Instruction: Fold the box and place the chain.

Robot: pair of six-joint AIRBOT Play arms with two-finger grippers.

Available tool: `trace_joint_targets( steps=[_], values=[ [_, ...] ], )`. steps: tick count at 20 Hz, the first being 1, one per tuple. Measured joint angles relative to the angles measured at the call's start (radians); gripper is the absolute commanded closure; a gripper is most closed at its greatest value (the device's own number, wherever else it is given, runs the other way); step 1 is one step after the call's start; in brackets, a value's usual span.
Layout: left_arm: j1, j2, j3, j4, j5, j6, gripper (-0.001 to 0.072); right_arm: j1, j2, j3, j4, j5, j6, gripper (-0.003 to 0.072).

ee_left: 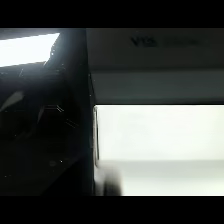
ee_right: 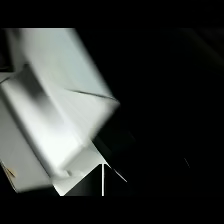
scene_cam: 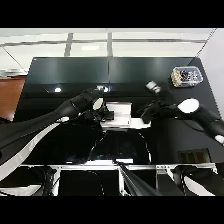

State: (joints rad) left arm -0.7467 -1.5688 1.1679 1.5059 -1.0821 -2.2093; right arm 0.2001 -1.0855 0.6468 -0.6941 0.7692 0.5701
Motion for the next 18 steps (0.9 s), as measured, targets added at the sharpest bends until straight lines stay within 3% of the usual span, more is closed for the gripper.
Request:
trace_joint_targets(
  steps=[3,7,10,13,18],
  values=[
    [0.0,0.0,0.0,0.0,0.0,0.0,0.0682,-0.237,0.034,-0.016,-0.12,0.13,0.309,0.0673],
    [0.0,0.0,0.0,0.0,0.0,0.0,0.0682,-0.435,-0.008,-0.108,-0.042,0.215,0.468,0.0673],
    [0.0,0.0,0.0,-0.001,0.0,0.0,0.0683,-0.422,-0.09,-0.145,0.072,0.25,0.459,0.0672],
    [0.0,0.0,0.0,-0.003,0.0,-0.001,0.0682,-0.317,-0.172,-0.155,0.17,0.234,0.43,0.0672],
    [0.0,0.0,0.0,-0.004,-0.001,-0.001,0.0682,-0.182,-0.232,-0.104,0.25,0.206,0.379,0.0669]
  ],
)
